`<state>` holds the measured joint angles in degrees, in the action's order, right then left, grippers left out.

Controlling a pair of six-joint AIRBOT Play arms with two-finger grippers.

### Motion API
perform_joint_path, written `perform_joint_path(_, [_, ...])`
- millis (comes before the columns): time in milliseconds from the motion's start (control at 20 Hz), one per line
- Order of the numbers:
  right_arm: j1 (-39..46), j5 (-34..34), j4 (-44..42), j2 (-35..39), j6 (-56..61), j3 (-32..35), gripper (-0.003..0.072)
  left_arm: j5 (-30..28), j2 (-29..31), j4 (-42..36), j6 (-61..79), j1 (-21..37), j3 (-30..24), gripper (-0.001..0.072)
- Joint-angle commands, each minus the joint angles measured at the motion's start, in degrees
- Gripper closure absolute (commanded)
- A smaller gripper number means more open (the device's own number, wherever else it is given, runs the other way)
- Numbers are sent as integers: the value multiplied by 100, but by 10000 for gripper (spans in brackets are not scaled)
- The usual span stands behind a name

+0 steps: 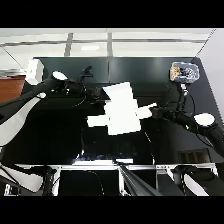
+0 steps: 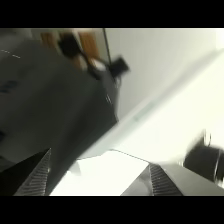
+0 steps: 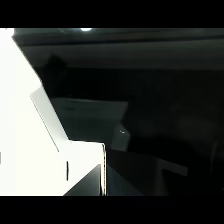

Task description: Fold the box and place the chain.

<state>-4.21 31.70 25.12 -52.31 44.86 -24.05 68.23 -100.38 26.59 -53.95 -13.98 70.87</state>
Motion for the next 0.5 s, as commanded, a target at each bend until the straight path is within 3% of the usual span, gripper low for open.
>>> perform_joint_path(0, [-9, 20, -4, 7, 15, 2, 672, 946, -289, -7, 1075, -162, 308, 21])
perform_joint_path(150, [-13, 238, -136, 7, 31, 0, 671, 970, -369, 186, 1147, -293, 398, 51])
perform_joint_path(200, [-22, 321, -107, 7, 28, 0, 671, 1005, -415, 192, 1152, -345, 411, 102])
perform_joint_path(400, [-33, 332, -109, 7, 28, 0, 671, 1088, -509, 498, 1161, -439, 417, 125])
perform_joint_path(450, [-33, 323, -107, 7, 28, 0, 671, 1191, -511, 505, 1202, -420, 422, 209])
